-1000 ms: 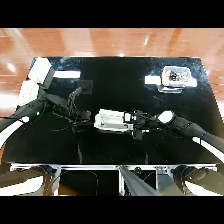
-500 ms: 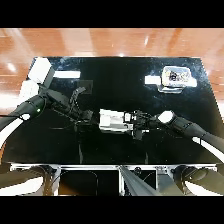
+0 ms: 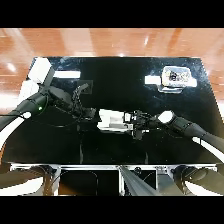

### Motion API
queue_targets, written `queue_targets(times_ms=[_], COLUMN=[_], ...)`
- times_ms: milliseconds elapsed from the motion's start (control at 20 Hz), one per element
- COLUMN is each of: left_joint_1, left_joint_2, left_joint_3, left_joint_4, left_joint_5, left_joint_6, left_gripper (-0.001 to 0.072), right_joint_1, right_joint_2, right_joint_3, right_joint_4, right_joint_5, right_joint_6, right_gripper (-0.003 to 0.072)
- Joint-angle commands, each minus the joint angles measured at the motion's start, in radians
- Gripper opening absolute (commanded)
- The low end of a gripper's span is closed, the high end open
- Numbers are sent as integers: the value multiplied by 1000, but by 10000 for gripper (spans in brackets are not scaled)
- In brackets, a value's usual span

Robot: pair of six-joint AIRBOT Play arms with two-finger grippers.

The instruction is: Fold the box and place the chain.

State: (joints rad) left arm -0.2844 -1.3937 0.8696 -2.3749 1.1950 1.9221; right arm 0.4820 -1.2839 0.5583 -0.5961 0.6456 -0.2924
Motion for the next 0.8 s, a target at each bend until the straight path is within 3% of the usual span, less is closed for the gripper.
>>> queue_targets(times_ms=[0, 250, 750], left_joint_1=[23, -2, -92], left_joint_2=[0, 0, 3], left_joint_3=[6, 6, 10], left_joint_4=[39, 32, 63], left_joint_5=[20, 12, -164], left_joint_6=[-19, -19, -98], left_gripper=[627, 628, 628], right_joint_1=[0, 0, 0], right_joint_2=[-1, -1, -1], right_joint_3=[0, 0, 0], right_joint_4=[0, 0, 0], right_joint_5=[1, 0, 0], right_joint_6=[1, 1, 1], right_gripper=[514, 514, 514])
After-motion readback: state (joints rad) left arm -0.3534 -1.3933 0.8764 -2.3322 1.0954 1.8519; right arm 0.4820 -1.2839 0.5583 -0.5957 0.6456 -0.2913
